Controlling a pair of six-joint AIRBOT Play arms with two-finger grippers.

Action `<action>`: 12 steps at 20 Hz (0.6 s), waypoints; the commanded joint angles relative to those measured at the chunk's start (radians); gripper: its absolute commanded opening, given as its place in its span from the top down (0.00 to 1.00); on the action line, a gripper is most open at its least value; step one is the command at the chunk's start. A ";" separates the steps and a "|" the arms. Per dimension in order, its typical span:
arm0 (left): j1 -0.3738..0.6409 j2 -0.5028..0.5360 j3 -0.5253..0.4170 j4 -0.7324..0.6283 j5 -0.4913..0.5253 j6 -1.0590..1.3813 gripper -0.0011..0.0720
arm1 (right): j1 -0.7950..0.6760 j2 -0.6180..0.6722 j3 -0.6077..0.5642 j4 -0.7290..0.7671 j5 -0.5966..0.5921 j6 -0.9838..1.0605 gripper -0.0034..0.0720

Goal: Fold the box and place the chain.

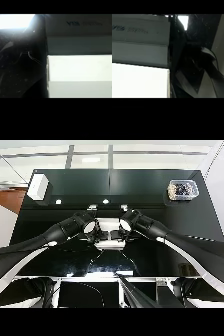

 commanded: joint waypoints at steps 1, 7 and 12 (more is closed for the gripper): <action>0.000 0.000 0.000 0.000 0.000 0.000 0.95 | 0.000 0.000 0.001 0.003 0.005 0.006 0.65; 0.000 0.000 0.000 -0.005 -0.001 0.000 0.95 | 0.000 0.014 0.001 -0.002 0.013 0.021 0.65; 0.000 0.000 0.000 -0.004 0.000 0.000 0.95 | 0.000 0.027 0.001 -0.002 0.023 0.021 0.65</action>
